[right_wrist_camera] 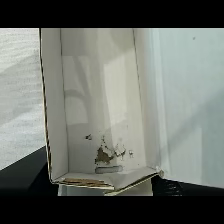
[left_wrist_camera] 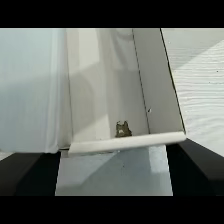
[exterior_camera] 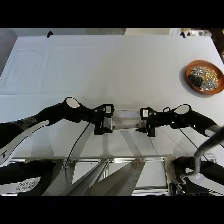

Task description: Fold the box and place the chain.

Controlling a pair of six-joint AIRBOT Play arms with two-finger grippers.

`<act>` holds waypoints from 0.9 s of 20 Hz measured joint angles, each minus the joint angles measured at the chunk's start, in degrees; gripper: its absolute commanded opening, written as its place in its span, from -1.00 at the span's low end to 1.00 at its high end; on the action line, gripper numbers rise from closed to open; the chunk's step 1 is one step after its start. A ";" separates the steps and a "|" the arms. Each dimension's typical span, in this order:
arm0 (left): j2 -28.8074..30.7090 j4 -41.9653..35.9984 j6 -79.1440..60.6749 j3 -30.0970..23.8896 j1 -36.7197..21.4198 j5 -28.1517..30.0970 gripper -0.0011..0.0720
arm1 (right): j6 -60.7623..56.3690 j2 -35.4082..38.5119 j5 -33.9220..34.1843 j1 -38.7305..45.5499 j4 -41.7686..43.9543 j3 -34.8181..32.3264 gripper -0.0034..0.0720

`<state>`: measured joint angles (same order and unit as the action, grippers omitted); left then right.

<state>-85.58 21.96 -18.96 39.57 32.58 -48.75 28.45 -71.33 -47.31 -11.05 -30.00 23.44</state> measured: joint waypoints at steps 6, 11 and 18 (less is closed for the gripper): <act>-1.29 -1.07 0.09 0.04 1.09 1.81 0.08 | -0.11 0.00 0.04 0.00 0.07 0.00 -0.07; -1.49 -0.85 0.13 0.02 1.77 2.38 -0.50 | -0.02 0.00 0.00 0.00 0.02 0.00 -0.07; -1.53 -0.26 0.15 0.02 2.10 2.60 -0.50 | 0.02 0.02 0.00 0.02 0.00 0.00 -0.07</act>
